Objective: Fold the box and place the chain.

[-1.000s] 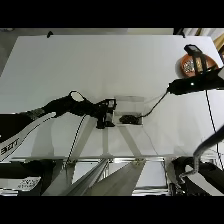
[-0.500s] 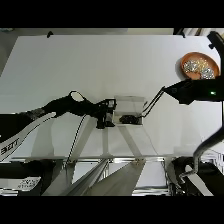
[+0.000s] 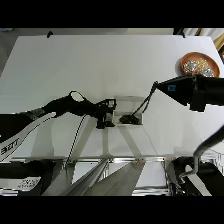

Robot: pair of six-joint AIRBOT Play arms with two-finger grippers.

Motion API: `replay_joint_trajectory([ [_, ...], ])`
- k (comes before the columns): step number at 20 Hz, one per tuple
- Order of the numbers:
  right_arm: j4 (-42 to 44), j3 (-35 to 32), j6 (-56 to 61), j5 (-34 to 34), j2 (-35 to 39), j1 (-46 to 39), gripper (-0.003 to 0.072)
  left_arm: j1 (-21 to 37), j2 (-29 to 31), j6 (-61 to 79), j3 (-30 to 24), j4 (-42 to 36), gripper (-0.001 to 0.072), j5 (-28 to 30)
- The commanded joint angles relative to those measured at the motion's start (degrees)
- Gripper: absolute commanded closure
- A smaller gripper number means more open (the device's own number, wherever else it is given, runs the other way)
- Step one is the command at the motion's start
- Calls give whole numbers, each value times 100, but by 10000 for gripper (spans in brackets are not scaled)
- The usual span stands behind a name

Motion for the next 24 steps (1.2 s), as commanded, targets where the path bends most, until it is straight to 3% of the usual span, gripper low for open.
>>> replay_joint_trajectory([
  [1,345,7,-273,-455,-9,273,670,2,0,2,2,0,502,0],
  [6,-887,4,-297,-807,-645,1342,670,2,0,2,2,0,502,2],
  [11,-1665,-48,-177,-608,-1410,1711,670,2,0,2,2,0,502,2],
  [14,-2267,-455,-11,-682,-1572,1720,670,2,0,2,2,0,502,0],
  [20,-2402,-1867,-17,-1965,-1733,1722,669,2,0,2,2,0,502,0],
  [24,-2400,-1993,-44,-2050,-2096,1722,668,2,0,2,2,2,502,0],
])
